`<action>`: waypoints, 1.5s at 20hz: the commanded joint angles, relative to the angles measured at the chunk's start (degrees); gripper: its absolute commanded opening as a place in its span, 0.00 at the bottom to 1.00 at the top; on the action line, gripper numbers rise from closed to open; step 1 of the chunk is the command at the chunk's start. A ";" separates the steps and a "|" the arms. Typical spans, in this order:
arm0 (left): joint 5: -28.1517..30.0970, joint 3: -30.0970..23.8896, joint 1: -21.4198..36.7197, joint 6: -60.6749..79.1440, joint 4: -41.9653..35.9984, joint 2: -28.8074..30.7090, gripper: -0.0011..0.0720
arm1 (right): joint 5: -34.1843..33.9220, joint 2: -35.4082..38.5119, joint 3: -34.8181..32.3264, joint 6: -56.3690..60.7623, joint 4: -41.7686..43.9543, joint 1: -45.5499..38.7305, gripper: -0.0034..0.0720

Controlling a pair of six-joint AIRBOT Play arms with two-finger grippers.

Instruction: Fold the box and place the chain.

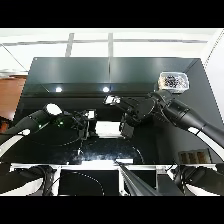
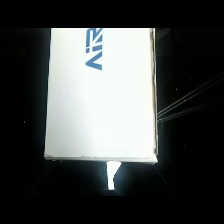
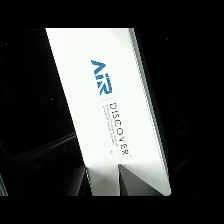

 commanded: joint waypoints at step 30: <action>-0.04 -0.02 0.00 0.00 0.00 0.00 0.55 | -5.68 8.15 -6.23 23.85 3.69 -9.53 0.07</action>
